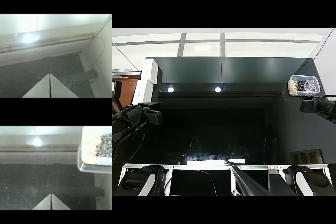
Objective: Fold the box and place the chain.
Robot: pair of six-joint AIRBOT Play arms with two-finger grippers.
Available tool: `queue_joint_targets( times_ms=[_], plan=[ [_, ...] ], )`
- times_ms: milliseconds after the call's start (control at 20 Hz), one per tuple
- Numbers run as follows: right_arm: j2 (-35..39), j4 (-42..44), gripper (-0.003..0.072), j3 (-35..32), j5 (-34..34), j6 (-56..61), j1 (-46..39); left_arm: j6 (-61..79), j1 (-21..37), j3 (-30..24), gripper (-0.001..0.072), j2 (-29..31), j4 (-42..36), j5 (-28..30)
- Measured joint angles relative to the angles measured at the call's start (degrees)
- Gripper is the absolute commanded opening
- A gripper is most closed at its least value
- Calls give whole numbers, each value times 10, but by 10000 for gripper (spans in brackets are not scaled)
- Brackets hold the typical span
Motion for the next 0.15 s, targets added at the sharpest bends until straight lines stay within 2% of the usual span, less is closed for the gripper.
queue_joint_targets(
  times_ms=[150],
  plan=[
    [0,0,13,0,0,0,0,0,0,-1,27,1,0,1]
  ],
)
